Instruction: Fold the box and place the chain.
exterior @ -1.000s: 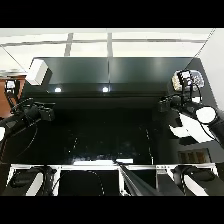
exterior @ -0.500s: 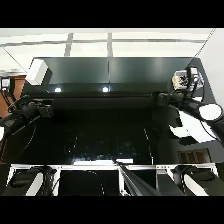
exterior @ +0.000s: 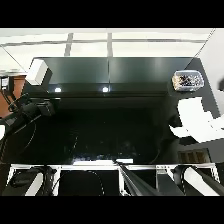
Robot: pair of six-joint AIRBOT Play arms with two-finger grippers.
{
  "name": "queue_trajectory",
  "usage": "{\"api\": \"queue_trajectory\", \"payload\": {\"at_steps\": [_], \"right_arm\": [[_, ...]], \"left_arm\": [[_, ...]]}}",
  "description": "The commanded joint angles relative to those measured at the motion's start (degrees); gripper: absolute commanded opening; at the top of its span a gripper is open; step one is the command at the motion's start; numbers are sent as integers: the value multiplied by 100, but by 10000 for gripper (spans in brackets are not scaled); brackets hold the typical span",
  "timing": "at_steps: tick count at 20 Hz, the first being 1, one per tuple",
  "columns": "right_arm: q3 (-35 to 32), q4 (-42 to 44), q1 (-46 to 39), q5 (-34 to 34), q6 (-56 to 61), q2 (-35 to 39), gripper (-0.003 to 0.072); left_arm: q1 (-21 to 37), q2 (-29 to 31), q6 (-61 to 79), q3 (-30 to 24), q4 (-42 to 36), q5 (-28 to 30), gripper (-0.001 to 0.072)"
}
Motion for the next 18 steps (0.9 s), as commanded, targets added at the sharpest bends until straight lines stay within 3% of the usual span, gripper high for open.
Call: {"api": "queue_trajectory", "payload": {"at_steps": [1, 3, 7, 12, 13, 15, 16, 18], "right_arm": [[940, -306, -1217, 1668, -1279, -1029, 720], [1193, -455, -1237, 2597, -2422, -1606, 720], [1202, -629, -1237, 2715, -2968, -2155, 720], [1202, -608, -1180, 2581, -3434, -2420, 720], [1202, -608, -1161, 2579, -3528, -2426, 574], [1202, -610, -1134, 2588, -3523, -2424, 71], [1202, -597, -1104, 2712, -3523, -2411, 6], [1202, -365, -1032, 3042, -3523, -2354, 6]], "left_arm": [[-144, -457, -326, 92, 271, -481, 710], [-409, -1029, -1515, 380, 1300, -964, 710], [-1021, -1971, -3709, 1379, 3755, -2175, 709], [-1228, -2347, -3875, 1827, 3751, -2138, 708], [-1226, -2345, -3875, 1827, 3729, -2133, 708], [-1228, -2345, -3875, 1827, 3729, -2166, 708], [-1228, -2345, -3875, 1827, 3729, -2181, 708], [-1228, -2345, -3873, 1827, 3729, -2181, 708]]}}
